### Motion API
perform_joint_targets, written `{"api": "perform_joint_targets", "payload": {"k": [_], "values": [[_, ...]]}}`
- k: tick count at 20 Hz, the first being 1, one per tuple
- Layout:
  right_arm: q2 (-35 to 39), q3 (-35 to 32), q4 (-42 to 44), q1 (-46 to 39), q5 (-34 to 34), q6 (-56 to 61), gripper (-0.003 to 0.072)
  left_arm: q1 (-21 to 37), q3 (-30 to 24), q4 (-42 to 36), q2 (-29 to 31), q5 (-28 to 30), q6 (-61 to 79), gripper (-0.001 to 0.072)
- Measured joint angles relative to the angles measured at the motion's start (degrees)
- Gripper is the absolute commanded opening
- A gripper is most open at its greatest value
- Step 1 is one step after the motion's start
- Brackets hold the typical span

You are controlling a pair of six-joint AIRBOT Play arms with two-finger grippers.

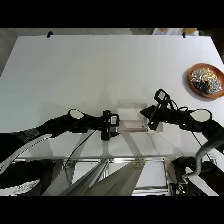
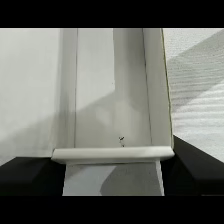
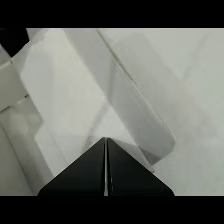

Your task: Fold the box and place the chain.

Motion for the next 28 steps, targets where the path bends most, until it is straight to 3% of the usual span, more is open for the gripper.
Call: {"api": "perform_joint_targets", "payload": {"k": [9,15,17,18,19,21,23,28], "values": [[16.26,3.39,-22.12,0.0,9.11,6.21,0.0029,0.02,0.0,0.0,0.0,0.0,0.0,0.0149],[17.64,3.54,-32.37,0.0,12.7,5.92,0.003,0.0,0.0,0.0,0.0,0.02,-0.02,0.0149],[15.98,3.52,-33.83,0.0,14.01,4.59,0.0152,0.0,0.0,0.0,0.0,0.02,-0.02,0.0149],[14.95,3.52,-34.29,0.0,14.82,3.61,0.0287,0.0,0.0,0.0,0.0,0.02,-0.02,0.0149],[13.75,3.5,-34.42,0.0,15.45,2.25,0.0299,0.0,0.0,0.0,0.0,0.02,-0.02,0.0149],[11.43,3.45,-33.75,0.0,16.33,-0.28,0.0269,0.0,0.0,0.0,0.0,0.02,-0.02,0.0149],[9.35,3.45,-32.0,0.0,16.72,-2.91,0.019,0.0,0.0,0.0,0.0,0.02,-0.02,0.0149],[5.09,3.41,-29.4,0.0,17.05,-6.95,0.0182,0.0,0.0,0.0,0.0,0.02,-0.02,0.0149]]}}
